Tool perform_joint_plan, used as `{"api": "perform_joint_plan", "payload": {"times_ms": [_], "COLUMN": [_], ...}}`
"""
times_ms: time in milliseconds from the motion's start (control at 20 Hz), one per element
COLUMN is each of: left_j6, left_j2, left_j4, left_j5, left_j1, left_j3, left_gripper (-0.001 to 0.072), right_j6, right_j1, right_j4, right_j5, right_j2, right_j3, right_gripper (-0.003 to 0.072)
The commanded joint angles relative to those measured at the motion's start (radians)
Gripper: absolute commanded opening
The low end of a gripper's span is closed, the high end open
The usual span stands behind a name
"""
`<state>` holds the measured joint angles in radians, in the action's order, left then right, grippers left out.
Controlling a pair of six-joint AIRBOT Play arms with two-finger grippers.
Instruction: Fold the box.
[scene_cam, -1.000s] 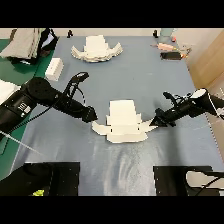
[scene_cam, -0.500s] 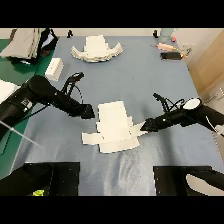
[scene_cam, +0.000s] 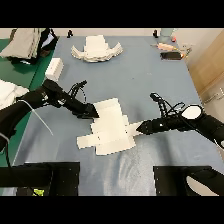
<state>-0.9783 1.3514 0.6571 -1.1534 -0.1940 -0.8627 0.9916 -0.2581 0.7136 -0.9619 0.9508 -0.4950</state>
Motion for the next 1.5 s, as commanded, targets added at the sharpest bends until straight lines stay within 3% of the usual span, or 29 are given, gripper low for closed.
{"api": "perform_joint_plan", "payload": {"times_ms": [0, 200, 250, 300, 350, 550, 600, 650, 850, 950, 1000, 1150, 1200, 1250, 1350, 1450], "left_j6": [0.1, 0.208, 0.233, 0.252, 0.265, 0.311, 0.323, 0.341, 0.343, 0.343, 0.371, 0.539, 0.591, 0.655, 0.774, 0.846], "left_j2": [0.111, 0.145, 0.145, 0.145, 0.145, 0.146, 0.146, 0.146, 0.146, 0.146, 0.146, 0.141, 0.134, 0.119, 0.071, 0.007], "left_j4": [-0.063, -0.15, -0.159, -0.16, -0.16, -0.159, -0.159, -0.16, -0.168, -0.189, -0.188, -0.19, -0.185, -0.182, -0.181, -0.166], "left_j5": [0.021, -0.012, -0.027, -0.046, -0.069, -0.137, -0.146, -0.159, -0.167, -0.137, -0.129, -0.139, -0.141, -0.139, -0.104, 0.008], "left_j1": [0.007, 0.006, 0.006, 0.007, 0.007, 0.006, 0.006, 0.006, 0.006, 0.006, 0.006, 0.006, 0.001, -0.01, -0.051, -0.11], "left_j3": [-0.021, -0.05, -0.056, -0.063, -0.07, -0.079, -0.079, -0.079, -0.079, -0.079, -0.079, -0.079, -0.079, -0.079, -0.079, -0.075], "left_gripper": [0.0537, 0.0535, 0.0502, 0.0384, 0.0343, 0.0336, 0.0124, 0.0022, 0.0023, 0.0022, 0.0014, 0.0011, 0.0011, 0.001, 0.0009, 0.0009], "right_j6": [0.022, 0.026, 0.027, 0.03, 0.03, 0.032, 0.032, 0.032, 0.032, 0.032, 0.032, 0.133, 0.21, 0.287, 0.351, 0.371], "right_j1": [-0.024, -0.024, -0.024, -0.024, -0.024, -0.024, -0.024, -0.024, -0.024, -0.024, -0.022, -0.005, 0.014, 0.037, 0.085, 0.118], "right_j4": [0.001, 0.001, 0.003, 0.008, 0.01, 0.024, 0.024, 0.024, 0.024, 0.024, 0.032, 0.161, 0.224, 0.282, 0.355, 0.347], "right_j5": [0.021, 0.021, 0.021, 0.021, 0.021, 0.021, 0.021, 0.021, 0.021, 0.021, 0.022, 0.032, 0.03, 0.023, 0.001, -0.028], "right_j2": [-0.011, -0.011, -0.011, -0.011, -0.011, -0.011, -0.011, -0.011, -0.011, -0.011, -0.011, -0.011, -0.011, -0.011, -0.011, -0.011], "right_j3": [0.003, 0.003, 0.003, 0.003, 0.003, 0.003, 0.003, 0.003, 0.003, 0.003, 0.002, -0.024, -0.045, -0.073, -0.147, -0.237], "right_gripper": [0.0, 0.0001, 0.0, 0.0, 0.0, 0.0, 0.0, 0.0001, 0.0012, 0.0203, 0.0244, 0.0266, 0.046, 0.0527, 0.0528, 0.0494]}}
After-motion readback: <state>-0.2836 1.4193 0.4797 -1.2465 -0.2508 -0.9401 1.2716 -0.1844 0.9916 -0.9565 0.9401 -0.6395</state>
